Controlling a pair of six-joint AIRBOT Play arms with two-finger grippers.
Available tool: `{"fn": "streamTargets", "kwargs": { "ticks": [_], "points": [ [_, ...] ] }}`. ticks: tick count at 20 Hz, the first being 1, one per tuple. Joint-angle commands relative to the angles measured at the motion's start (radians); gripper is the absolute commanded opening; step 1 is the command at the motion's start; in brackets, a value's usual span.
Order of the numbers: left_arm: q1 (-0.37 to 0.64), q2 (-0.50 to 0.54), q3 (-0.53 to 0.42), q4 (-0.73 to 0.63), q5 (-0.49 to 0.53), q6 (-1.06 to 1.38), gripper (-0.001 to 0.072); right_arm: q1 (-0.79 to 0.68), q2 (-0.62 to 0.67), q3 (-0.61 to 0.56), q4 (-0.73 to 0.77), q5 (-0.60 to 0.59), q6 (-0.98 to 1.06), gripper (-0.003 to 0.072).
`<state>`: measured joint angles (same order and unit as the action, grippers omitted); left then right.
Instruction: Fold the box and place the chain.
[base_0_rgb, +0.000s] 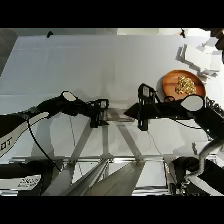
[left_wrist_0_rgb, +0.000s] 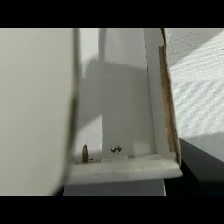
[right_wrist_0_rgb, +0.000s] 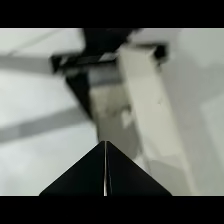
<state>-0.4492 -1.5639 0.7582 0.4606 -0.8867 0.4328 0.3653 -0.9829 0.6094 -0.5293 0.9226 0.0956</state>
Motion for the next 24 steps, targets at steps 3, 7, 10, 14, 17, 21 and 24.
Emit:
{"fn": "streamTargets", "kwargs": {
  "ticks": [3, 7, 10, 14, 17, 21, 24],
  "points": [
    [0.000, 0.000, 0.000, 0.000, 0.000, 0.000, 0.0345, 0.001, -0.017, 0.000, -0.114, -0.172, 0.107, 0.0007],
    [0.000, 0.000, 0.000, 0.000, 0.000, 0.000, 0.0345, 0.001, -0.100, 0.000, -0.060, -0.314, 0.107, 0.0007],
    [0.000, 0.000, 0.000, 0.000, 0.000, 0.000, 0.0345, 0.001, -0.191, 0.000, -0.060, -0.315, 0.107, 0.0009],
    [0.000, 0.000, 0.000, 0.000, 0.000, 0.000, 0.0345, 0.001, -0.218, 0.000, -0.043, -0.303, 0.107, 0.0008],
    [0.000, 0.000, 0.000, 0.000, 0.000, 0.000, 0.0345, 0.000, -0.148, 0.000, -0.039, -0.301, 0.107, 0.0008],
    [0.000, 0.000, 0.000, 0.000, 0.000, 0.000, 0.0345, 0.000, -0.022, 0.000, -0.137, -0.274, 0.107, 0.0009],
    [0.000, 0.000, 0.000, 0.000, 0.000, 0.000, 0.0345, 0.000, 0.057, 0.001, -0.311, -0.233, 0.175, 0.0006]
  ]
}}
